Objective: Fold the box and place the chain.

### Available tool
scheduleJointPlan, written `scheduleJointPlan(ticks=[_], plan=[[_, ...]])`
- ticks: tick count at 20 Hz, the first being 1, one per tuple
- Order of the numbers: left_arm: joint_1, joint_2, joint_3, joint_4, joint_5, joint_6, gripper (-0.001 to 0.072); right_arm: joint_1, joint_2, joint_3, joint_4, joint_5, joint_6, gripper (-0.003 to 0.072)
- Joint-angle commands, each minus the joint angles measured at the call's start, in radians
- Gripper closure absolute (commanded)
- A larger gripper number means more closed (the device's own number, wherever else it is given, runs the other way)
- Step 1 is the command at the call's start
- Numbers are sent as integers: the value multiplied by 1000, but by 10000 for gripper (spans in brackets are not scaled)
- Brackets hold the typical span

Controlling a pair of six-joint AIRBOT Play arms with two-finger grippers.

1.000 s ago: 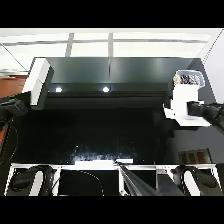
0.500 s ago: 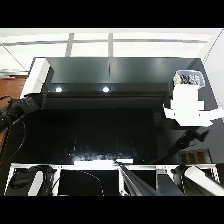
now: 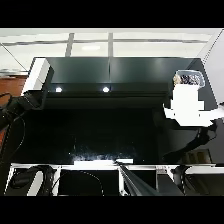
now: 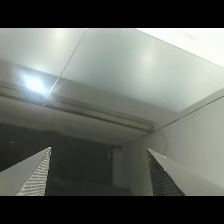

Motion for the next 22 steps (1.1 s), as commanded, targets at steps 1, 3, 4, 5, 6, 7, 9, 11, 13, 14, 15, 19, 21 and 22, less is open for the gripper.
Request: scheduleJointPlan(ticks=[1, 3, 4, 5, 6, 7, 9, 11, 13, 14, 15, 19, 21, 22], plan=[[-1, -1, 0, -4, 5, -48, 5, -9, -92, 39, 4, 127, -44, -15], [-1, -2, 0, -4, 5, -48, 5, -9, -110, 39, -6, 157, -48, -14], [-1, -5, 0, -4, 5, -48, 5, -6, -119, 39, 2, 170, -49, -14], [-1, -10, 0, -4, 5, -48, 5, 1, -126, 39, 0, 187, -53, -14], [-1, -15, 0, -4, 5, -48, 5, 6, -131, 39, 2, 197, -52, -14], [-1, -22, 0, -4, 4, -57, 4, 12, -134, 39, 2, 197, -52, -13], [-1, -37, 0, -4, 4, -82, 5, 32, -134, 39, 3, 197, -52, 271], [-1, -51, 0, -4, 3, -84, 5, 51, -134, 39, 4, 201, -79, 537], [-1, -64, 0, -4, 3, -85, 5, 67, -128, 39, 61, 259, -129, 637], [-1, -69, 0, -4, 2, -85, 5, 74, -114, 34, 109, 272, -131, 637], [-1, -71, 0, -4, 0, -85, 5, 85, -91, 24, 155, 282, -144, 638], [-1, -71, 0, -4, -4, -84, 5, 166, 61, -72, 187, 258, -185, 638], [-4, -72, 0, -4, -53, -19, 5, 218, 161, -163, 207, 204, -186, 639], [-18, -74, 0, -4, -106, 31, 5, 248, 218, -222, 227, 170, -185, 639]])
